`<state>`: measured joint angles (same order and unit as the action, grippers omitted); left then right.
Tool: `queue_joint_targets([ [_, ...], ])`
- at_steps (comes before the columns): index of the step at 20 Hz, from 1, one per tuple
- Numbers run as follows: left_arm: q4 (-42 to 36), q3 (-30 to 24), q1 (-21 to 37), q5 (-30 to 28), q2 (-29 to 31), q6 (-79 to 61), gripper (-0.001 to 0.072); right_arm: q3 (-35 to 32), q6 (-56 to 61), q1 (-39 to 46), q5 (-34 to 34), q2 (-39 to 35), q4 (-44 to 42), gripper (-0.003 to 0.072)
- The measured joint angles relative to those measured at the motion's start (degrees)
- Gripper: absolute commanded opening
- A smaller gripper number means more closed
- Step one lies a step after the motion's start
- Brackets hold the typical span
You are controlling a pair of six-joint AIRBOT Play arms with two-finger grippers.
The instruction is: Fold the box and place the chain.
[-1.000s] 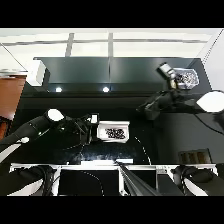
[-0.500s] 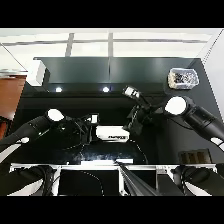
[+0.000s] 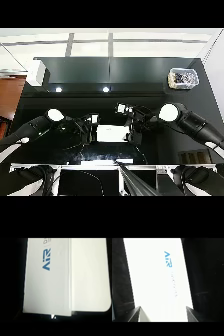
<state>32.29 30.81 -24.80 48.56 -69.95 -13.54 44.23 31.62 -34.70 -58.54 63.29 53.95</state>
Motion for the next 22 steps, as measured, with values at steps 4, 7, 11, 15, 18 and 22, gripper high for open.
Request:
queue_joint_targets([
  [4, 0.0, 0.0, 0.0, -0.07, 0.0, 0.02, 0.0484, -0.13, -0.68, -0.33, 1.36, 0.0, 0.17, 0.0559],
  [7, -0.02, 0.0, 0.0, -0.2, 0.0, 0.15, 0.0484, -0.17, -0.94, -0.39, 1.84, 0.0, 0.22, 0.0356],
  [11, -0.02, 0.0, 0.0, -0.24, 0.0, 0.09, 0.0484, -0.17, -1.03, -0.39, 2.21, 0.0, 0.24, 0.0271],
  [15, 0.0, 0.0, 0.0, -0.2, 0.0, 0.0, 0.0484, -0.17, -1.03, -0.39, 2.6, 0.0, -0.02, 0.0228],
  [18, 0.02, 0.0, 0.0, -0.15, 0.0, 0.0, 0.0484, -0.17, -1.03, -0.39, 2.62, 0.02, -0.09, 0.0228],
  [22, 0.02, 0.0, 0.0, -0.13, 0.0, 0.0, 0.0484, -0.17, -1.03, -0.39, 2.67, 0.11, -0.11, 0.0227],
])
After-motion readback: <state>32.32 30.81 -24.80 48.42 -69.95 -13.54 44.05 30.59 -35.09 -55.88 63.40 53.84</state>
